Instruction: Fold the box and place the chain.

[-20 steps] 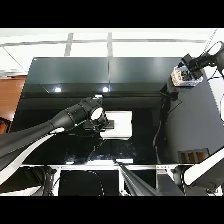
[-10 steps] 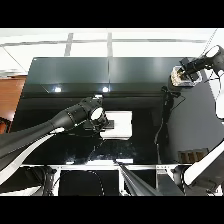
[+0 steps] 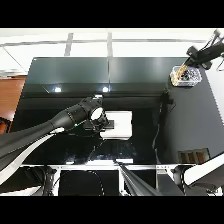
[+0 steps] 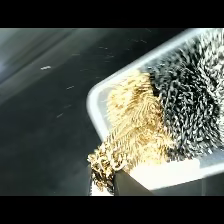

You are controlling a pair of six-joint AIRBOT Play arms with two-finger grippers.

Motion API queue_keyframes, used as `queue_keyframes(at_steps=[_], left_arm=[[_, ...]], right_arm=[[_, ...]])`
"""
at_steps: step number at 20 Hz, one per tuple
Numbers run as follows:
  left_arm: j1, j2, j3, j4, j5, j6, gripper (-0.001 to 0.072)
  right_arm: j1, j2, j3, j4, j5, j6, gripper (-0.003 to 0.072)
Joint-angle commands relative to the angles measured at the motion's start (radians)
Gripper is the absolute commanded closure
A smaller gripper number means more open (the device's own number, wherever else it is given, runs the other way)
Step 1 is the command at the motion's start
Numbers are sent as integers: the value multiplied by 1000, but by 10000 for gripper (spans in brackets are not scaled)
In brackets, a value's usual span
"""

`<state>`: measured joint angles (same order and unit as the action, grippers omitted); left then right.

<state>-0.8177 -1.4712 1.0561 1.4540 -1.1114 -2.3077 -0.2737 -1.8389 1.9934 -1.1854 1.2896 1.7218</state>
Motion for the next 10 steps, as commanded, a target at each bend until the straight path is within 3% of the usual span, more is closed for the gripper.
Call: queue_keyframes(at_steps=[1, 5, 10], left_arm=[[1, 0, 0, 0, 0, 0, 685], [1, 0, 0, 0, 0, 0, 685], [1, 0, 0, 0, 0, 0, 685]], right_arm=[[0, 183, 3, 0, 36, -129, 677], [0, 392, 3, 36, 7, -156, 678], [0, 577, 3, 191, 51, -181, 678]])
